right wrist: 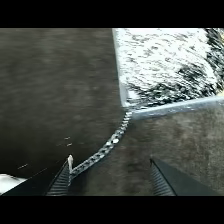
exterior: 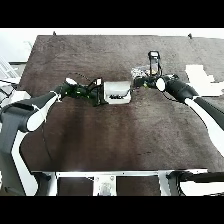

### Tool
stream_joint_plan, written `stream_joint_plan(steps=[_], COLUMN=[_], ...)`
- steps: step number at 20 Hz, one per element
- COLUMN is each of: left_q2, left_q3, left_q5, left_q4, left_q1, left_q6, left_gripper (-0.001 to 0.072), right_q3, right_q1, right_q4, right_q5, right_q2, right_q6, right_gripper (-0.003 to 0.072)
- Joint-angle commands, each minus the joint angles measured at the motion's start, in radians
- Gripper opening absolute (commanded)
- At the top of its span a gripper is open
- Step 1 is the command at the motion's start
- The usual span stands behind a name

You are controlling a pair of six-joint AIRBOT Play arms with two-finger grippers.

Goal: Fold the box and place the chain.

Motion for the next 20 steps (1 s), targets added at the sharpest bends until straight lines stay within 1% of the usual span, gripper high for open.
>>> stream_joint_plan(steps=[1, 2, 3, 7, 10, 11, 12, 13, 14, 15, 16, 17, 18, 20], left_q2=[0.0, 0.0, 0.0, 0.0, 0.0, 0.0, 0.0, 0.0, 0.0, 0.0, 0.0, 0.0, 0.0, 0.0], left_q3=[0.0, 0.0, 0.0, 0.0, 0.0, 0.0, 0.0, 0.0, 0.0, 0.0, 0.0, 0.0, 0.0, 0.0], left_q5=[0.0, 0.0, 0.0, 0.0, 0.0, 0.0, 0.0, 0.0, 0.0, 0.0, 0.0, 0.0, 0.0, 0.0], left_q4=[0.0, 0.0, 0.0, 0.0, 0.0, 0.0, 0.0, 0.0, 0.0, 0.0, 0.0, 0.0, 0.0, 0.0], left_q1=[0.0, 0.0, 0.0, 0.0, 0.0, 0.0, 0.0, 0.0, 0.0, 0.0, 0.0, 0.0, 0.0, 0.0], left_q6=[0.0, 0.0, 0.0, 0.0, 0.0, 0.0, 0.0, 0.0, 0.0, 0.0, 0.0, 0.0, 0.0, 0.0], left_gripper=[0.0543, 0.0544, 0.0544, 0.0544, 0.0543, 0.0544, 0.0543, 0.0544, 0.0543, 0.0544, 0.0543, 0.0543, 0.0543, 0.0544], right_q3=[0.03, 0.047, 0.062, 0.13, 0.174, 0.187, 0.198, 0.209, 0.215, 0.216, 0.218, 0.218, 0.217, 0.217], right_q1=[-0.041, -0.041, -0.041, -0.041, -0.041, -0.041, -0.041, -0.041, -0.04, -0.04, -0.037, -0.036, -0.036, -0.034], right_q4=[0.052, 0.059, 0.063, 0.073, 0.149, 0.17, 0.176, 0.183, 0.183, 0.182, 0.182, 0.182, 0.18, 0.167], right_q5=[-0.024, -0.028, -0.042, -0.058, -0.059, -0.061, -0.067, -0.072, -0.082, -0.092, -0.091, -0.089, -0.072, -0.016], right_q2=[-0.085, -0.112, -0.134, -0.208, -0.26, -0.275, -0.29, -0.304, -0.316, -0.32, -0.314, -0.296, -0.268, -0.185], right_q6=[-0.026, -0.041, -0.044, -0.044, -0.104, -0.123, -0.122, -0.122, -0.122, -0.142, -0.176, -0.179, -0.179, -0.206], right_gripper=[0.0513, 0.0422, 0.0411, 0.0411, 0.0406, 0.0386, 0.0342, 0.0331, 0.0236, 0.0184, 0.0028, 0.0012, 0.0011, 0.0011])
